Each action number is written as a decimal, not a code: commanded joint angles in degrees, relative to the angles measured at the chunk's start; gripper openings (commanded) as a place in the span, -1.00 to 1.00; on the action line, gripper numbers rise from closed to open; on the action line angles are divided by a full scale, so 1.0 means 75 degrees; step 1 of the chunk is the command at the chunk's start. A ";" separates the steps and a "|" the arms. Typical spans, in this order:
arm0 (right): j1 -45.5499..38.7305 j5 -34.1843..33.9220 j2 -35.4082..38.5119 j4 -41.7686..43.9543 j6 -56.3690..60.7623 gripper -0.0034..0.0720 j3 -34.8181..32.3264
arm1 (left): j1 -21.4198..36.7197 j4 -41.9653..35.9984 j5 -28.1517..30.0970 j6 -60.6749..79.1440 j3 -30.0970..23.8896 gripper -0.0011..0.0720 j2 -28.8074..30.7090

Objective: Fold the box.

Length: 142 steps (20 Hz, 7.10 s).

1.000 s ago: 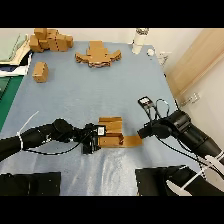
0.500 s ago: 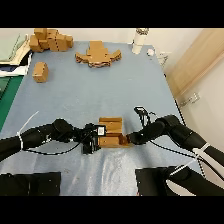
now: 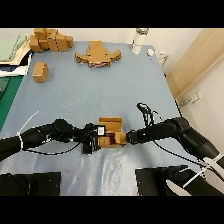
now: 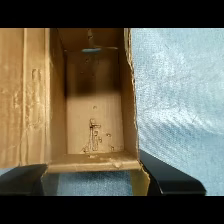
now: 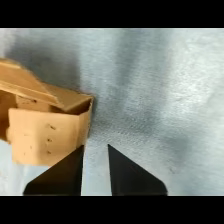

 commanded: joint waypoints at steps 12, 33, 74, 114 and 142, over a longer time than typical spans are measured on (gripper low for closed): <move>0.0070 0.0192 -0.0519 0.0746 -0.0213 0.33 0.0058 | -0.0006 0.0000 0.0000 0.0003 -0.0003 0.47 0.0000; 0.3506 -0.1279 -0.3541 -0.2751 0.5817 0.26 0.2736 | -0.0006 0.0000 0.0000 0.0006 -0.0003 0.47 0.0000; 0.3570 -0.1574 -0.3727 -0.3483 0.5788 0.36 0.2774 | -0.0006 -0.0003 -0.0003 0.0006 -0.0003 0.47 0.0000; -0.2366 -0.1594 -0.4975 0.4832 -0.5505 -0.90 0.2760 | -0.0006 -0.0003 0.0000 0.0003 -0.0003 0.47 0.0000; 0.1716 0.1731 -0.0230 0.1495 -0.9535 0.70 0.0332 | -0.0006 -0.0003 0.0000 0.0003 -0.0003 0.47 0.0000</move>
